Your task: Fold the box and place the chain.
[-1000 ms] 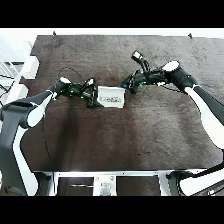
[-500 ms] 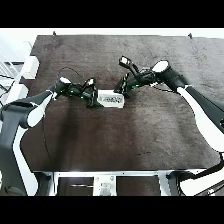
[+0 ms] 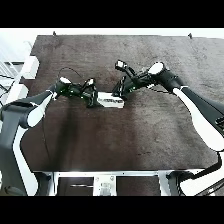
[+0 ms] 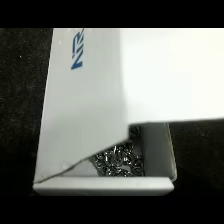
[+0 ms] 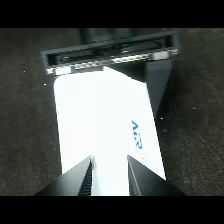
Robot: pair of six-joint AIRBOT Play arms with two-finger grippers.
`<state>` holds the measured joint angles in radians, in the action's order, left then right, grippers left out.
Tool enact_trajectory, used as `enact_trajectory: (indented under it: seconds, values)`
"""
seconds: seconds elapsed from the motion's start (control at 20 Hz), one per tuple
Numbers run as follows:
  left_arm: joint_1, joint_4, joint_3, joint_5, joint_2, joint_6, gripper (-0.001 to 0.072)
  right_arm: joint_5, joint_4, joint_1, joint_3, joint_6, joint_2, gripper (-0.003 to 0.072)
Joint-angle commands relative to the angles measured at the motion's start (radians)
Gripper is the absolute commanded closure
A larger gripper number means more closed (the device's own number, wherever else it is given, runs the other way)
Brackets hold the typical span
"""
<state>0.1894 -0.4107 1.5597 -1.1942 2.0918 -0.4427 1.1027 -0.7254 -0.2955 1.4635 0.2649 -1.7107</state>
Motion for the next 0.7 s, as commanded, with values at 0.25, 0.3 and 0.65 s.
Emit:
enact_trajectory:
  seconds: [0.25,0.3,0.65]
  values:
    - [0.000,0.000,0.001,0.000,0.000,0.000,0.0085,0.013,0.006,-0.006,0.002,0.003,-0.034,0.0355]
    - [0.000,0.000,0.001,0.000,0.000,0.000,0.0085,0.007,0.006,-0.006,0.005,0.003,-0.045,0.0355]
    - [0.000,0.000,0.001,0.000,0.000,0.000,0.0085,-0.033,0.006,-0.006,0.040,0.003,-0.051,0.0395]
